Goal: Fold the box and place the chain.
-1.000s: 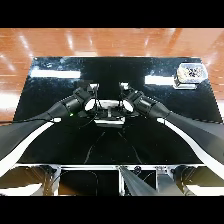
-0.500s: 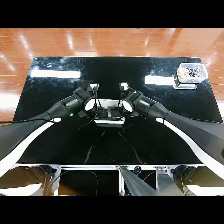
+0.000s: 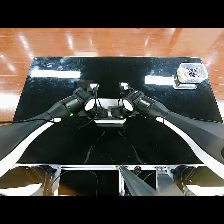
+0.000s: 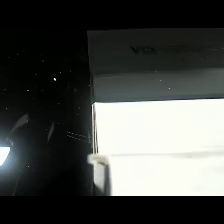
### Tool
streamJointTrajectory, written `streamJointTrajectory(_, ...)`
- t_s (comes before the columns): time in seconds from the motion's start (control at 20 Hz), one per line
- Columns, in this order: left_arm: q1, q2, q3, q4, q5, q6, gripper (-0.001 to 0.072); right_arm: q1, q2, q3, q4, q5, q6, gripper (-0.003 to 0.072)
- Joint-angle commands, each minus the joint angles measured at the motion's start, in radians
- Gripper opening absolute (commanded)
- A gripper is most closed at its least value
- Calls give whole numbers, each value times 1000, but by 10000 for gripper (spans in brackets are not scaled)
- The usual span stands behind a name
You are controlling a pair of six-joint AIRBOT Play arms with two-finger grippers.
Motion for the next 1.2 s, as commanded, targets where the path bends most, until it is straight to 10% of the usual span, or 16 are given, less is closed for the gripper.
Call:
streamJointTrajectory(0.0, 0, 0, 0, 4, 3, 3, 21, 1, 0, 0, 14, 0, -15, 37)
streamJointTrajectory(0.2, 0, 0, 0, 3, 3, 3, 21, 1, 0, 0, 26, 0, -14, 42)
streamJointTrajectory(0.25, 0, 0, 0, 4, 3, 3, 21, 1, 0, 0, 26, 0, -14, 148)
streamJointTrajectory(0.3, 0, 0, 0, 4, 3, 3, 21, 1, 0, 0, 26, 0, -14, 464)
streamJointTrajectory(0.35, 0, 0, 0, 4, 3, 3, 21, 1, 0, 0, 26, 1, -14, 504)
streamJointTrajectory(1.15, 0, 0, 0, 4, -1, 3, 21, 50, 264, -3, -145, 211, -93, 491)
